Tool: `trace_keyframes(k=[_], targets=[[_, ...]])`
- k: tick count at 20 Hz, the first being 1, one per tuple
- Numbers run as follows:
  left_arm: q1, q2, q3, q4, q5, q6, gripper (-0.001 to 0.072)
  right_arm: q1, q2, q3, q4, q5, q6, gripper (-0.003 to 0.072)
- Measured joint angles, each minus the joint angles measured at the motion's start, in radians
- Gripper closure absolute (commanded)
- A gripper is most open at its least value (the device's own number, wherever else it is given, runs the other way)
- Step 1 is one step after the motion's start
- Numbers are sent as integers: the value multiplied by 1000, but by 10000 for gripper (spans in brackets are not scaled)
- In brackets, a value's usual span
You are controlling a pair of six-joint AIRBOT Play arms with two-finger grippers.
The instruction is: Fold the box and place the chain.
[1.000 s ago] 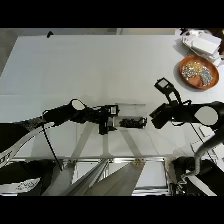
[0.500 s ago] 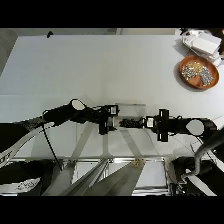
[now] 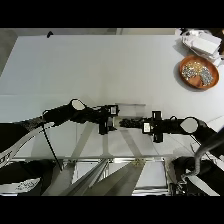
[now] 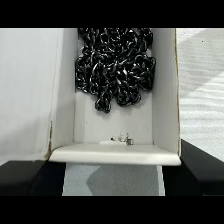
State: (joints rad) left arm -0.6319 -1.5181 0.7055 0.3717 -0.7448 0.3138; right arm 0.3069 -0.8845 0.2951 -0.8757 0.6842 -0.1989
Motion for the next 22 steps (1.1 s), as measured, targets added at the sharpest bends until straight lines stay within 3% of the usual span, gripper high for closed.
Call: trace_keyframes(k=[2,4,7,8,9,13,17,22], targets=[[0,0,0,0,0,0,233,2,-7,0,4,-20,18,415],[0,0,0,0,0,0,233,2,-15,0,7,-32,30,503],[0,0,0,0,0,0,233,2,-27,0,8,-42,53,561],[0,0,0,0,0,0,233,2,-30,0,8,-43,57,654],[0,0,0,0,0,0,233,2,-32,0,8,-44,63,668],[0,0,0,0,0,0,233,3,-34,0,-14,-38,82,673],[0,0,0,0,0,0,233,3,2,0,-140,-40,220,674],[0,0,0,0,0,0,233,3,182,7,-270,-13,402,674]])
